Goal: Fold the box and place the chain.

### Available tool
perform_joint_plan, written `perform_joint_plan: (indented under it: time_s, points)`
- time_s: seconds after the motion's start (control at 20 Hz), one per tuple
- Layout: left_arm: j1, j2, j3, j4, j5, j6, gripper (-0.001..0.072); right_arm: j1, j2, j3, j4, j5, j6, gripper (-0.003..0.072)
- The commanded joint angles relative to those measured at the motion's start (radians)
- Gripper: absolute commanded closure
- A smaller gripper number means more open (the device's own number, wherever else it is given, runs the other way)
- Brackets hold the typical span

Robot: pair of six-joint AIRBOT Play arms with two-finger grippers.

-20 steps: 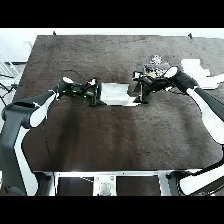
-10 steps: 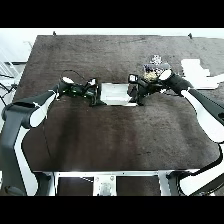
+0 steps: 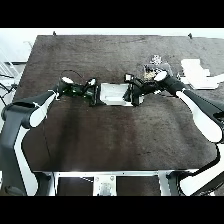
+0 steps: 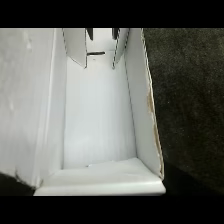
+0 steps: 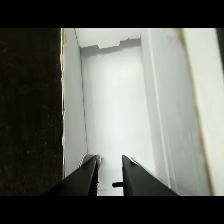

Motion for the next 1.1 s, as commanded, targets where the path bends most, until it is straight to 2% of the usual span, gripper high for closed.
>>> perform_joint_plan:
  time_s: [0.0, 0.05, 0.1, 0.55, 0.6, 0.65, 0.7, 0.9, 1.05]
  points:
    - [0.0, 0.0, 0.0, -0.001, 0.001, 0.0, 0.0248, 0.01, -0.012, 0.0, 0.016, -0.018, -0.009, 0.0403]
    - [0.0, 0.0, 0.0, -0.002, 0.001, 0.0, 0.0248, 0.01, -0.013, 0.0, 0.016, -0.028, -0.009, 0.0286]
    - [0.0, 0.0, 0.0, -0.002, 0.001, 0.0, 0.0248, 0.01, -0.013, 0.0, 0.016, -0.043, -0.009, 0.0214]
    - [0.0, 0.0, 0.0, -0.001, 0.001, 0.0, 0.0248, 0.007, -0.011, 0.0, 0.009, -0.056, -0.004, 0.0215]
    - [0.0, 0.0, 0.0, -0.001, 0.001, 0.0, 0.0248, 0.007, -0.01, 0.0, -0.003, -0.053, -0.001, 0.0343]
    - [0.0, 0.0, 0.0, -0.001, 0.001, 0.0, 0.0248, 0.007, -0.005, 0.0, -0.03, -0.04, 0.004, 0.055]
    - [0.0, 0.0, 0.0, -0.001, 0.001, 0.0, 0.0248, 0.007, 0.004, 0.0, -0.061, -0.023, 0.018, 0.0675]
    - [0.0, 0.0, 0.0, -0.001, 0.001, 0.0, 0.0248, 0.006, 0.066, 0.0, -0.252, -0.014, 0.212, 0.0675]
    - [0.0, 0.0, 0.0, -0.001, 0.001, 0.0, 0.0248, 0.005, 0.134, 0.0, -0.3, 0.005, 0.29, 0.0676]
